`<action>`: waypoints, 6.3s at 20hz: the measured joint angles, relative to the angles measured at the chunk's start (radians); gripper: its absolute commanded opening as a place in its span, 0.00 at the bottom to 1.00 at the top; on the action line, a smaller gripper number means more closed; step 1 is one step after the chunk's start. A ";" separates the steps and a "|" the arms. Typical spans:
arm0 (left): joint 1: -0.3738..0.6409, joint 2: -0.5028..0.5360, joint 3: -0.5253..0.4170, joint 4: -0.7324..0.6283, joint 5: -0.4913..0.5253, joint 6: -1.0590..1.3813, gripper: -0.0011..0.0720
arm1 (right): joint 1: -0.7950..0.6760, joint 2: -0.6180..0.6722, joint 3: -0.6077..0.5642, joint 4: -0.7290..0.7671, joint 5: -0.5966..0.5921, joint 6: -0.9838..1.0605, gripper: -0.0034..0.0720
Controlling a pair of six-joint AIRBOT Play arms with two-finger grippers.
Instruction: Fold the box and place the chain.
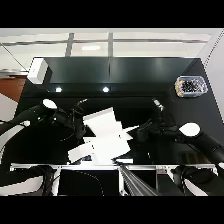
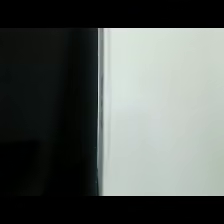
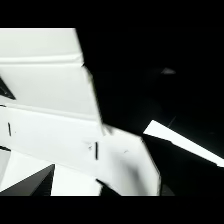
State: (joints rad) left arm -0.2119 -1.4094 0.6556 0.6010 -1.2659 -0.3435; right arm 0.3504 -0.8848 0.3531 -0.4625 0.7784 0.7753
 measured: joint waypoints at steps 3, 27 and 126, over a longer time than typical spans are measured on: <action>-0.060 0.035 0.058 0.084 -0.003 0.000 0.05 | -0.124 0.011 0.085 -0.136 0.132 0.026 0.98; -0.286 0.047 0.096 0.166 0.393 0.313 0.05 | -0.113 -0.005 0.203 -0.479 0.222 -0.306 0.98; -0.318 0.039 0.066 0.195 0.419 0.311 0.05 | 0.158 -0.329 0.139 -0.125 -0.010 -1.028 0.83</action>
State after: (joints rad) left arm -0.5301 -1.3708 0.7216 0.7959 -0.8471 -0.0330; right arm 0.5079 -1.2137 0.4919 -0.5873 0.7681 -0.2531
